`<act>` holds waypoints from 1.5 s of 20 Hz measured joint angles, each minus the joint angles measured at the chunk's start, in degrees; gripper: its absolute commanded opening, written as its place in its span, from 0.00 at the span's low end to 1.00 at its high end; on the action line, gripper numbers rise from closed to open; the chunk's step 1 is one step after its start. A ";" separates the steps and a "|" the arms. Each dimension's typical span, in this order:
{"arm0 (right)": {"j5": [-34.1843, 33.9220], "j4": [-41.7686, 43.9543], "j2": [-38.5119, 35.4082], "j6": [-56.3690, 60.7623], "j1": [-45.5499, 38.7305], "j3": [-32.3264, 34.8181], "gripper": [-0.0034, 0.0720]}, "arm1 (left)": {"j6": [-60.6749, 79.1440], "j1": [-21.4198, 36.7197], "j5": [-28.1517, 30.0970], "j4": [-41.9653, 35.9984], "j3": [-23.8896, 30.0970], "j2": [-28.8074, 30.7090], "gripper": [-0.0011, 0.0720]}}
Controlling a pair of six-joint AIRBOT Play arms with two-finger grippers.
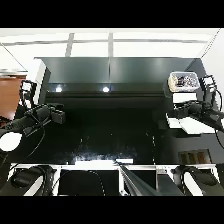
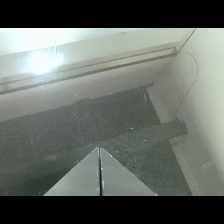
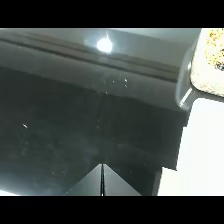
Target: Fold the box and place the chain.
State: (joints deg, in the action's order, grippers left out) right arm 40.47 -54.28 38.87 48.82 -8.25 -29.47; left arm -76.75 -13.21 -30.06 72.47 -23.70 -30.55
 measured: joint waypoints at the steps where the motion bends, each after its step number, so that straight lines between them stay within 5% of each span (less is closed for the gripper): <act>1: -0.79 0.81 0.00 -0.02 0.00 0.00 0.06 | 0.00 0.00 0.00 -0.04 0.00 0.00 0.05; 3: -4.09 2.54 0.11 0.00 0.00 0.00 0.13 | 0.00 0.00 0.22 -0.07 0.04 0.00 0.05; 4: -6.82 2.95 0.37 0.31 -0.11 0.00 0.45 | 0.00 0.00 0.90 -0.07 0.04 -0.02 0.05; 5: -10.60 3.28 1.03 1.46 -0.66 0.00 0.92 | 0.00 0.00 1.73 -0.07 0.04 -0.07 0.05; 6: -14.64 3.39 2.05 3.23 -1.70 -0.09 1.00 | 0.00 0.00 2.75 -0.09 0.04 -0.15 0.06; 7: -18.38 3.43 3.58 4.98 -3.37 -0.46 1.00 | 0.00 0.00 4.26 -0.09 0.04 -0.35 0.24; 8: -20.79 3.45 5.46 6.19 -5.25 -1.11 1.00 | 0.02 0.00 5.51 -0.09 0.04 -0.57 0.78; 9: -22.27 2.78 7.91 7.02 -7.74 -2.51 1.00 | 0.00 0.00 6.78 -0.11 0.04 -0.90 0.99; 12: -21.18 -1.81 17.03 9.90 -17.46 -10.32 1.00 | -0.17 0.00 9.55 -0.15 0.04 -2.34 0.99; 17: -0.15 -13.31 34.97 20.81 -35.65 -28.28 0.99 | -0.17 -0.07 11.28 -1.79 0.04 -5.11 0.99; 21: 20.59 -14.16 46.03 12.24 -41.88 -37.05 0.99 | -0.17 -0.09 11.65 -2.51 0.04 -6.19 0.99; 22: 23.12 -14.82 47.63 10.40 -42.32 -38.07 0.80 | -0.20 -0.07 11.65 -2.64 0.04 -6.32 0.99; 24: 26.16 -16.09 49.83 7.04 -42.58 -39.43 0.73 | -0.20 -0.09 11.72 -2.80 0.04 -6.51 0.99; 26: 27.69 -16.72 51.01 4.20 -42.47 -40.19 0.13 | -0.17 -0.09 11.80 -2.86 0.04 -6.58 0.99; 27: 28.46 -17.05 51.36 3.06 -42.38 -40.57 0.05 | -0.20 -0.09 11.80 -2.86 0.04 -6.62 0.99; 30: 30.86 -17.33 51.89 0.39 -42.16 -41.46 0.06 | -0.20 -0.09 11.85 -2.95 0.04 -6.62 0.99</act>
State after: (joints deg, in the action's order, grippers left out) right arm 71.33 -71.61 90.76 49.21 -50.41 -70.94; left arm -76.95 -13.30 -18.22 69.52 -23.66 -37.17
